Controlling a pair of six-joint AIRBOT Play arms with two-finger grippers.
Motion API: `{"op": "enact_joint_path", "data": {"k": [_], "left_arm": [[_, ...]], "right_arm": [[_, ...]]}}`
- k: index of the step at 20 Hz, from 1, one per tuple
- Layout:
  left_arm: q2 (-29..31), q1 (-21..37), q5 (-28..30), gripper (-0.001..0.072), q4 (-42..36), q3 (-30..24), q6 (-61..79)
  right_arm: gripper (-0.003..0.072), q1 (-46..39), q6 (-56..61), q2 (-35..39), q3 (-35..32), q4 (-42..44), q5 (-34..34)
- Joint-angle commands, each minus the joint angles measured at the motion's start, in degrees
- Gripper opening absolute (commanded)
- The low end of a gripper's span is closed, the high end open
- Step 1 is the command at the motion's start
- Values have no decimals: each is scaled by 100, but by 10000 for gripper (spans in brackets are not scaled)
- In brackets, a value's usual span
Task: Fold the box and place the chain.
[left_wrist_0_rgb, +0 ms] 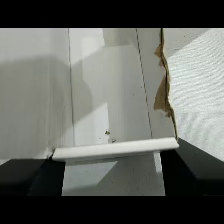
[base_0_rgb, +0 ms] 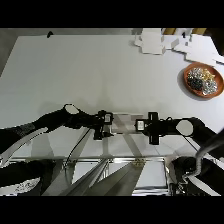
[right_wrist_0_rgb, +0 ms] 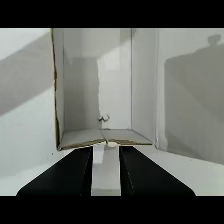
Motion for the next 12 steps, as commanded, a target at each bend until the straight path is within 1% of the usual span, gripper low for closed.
{"op": "enact_joint_path", "data": {"k": [1,4,6,7,9,12], "left_arm": [[0,0,4,209,0,4,2],[0,0,2,209,0,4,2],[0,0,2,209,0,4,2],[0,-2,2,209,0,4,2],[0,0,2,209,0,4,2],[0,0,2,209,0,4,2]], "right_arm": [[160,7,-70,-284,-4,597,-348],[160,9,-678,-420,-4,1360,-433],[161,9,-898,-498,-4,1622,-420],[163,7,-898,-501,-4,1604,-393],[202,7,-841,-494,-4,1449,-315],[201,-20,-339,-356,-4,789,-116]]}}
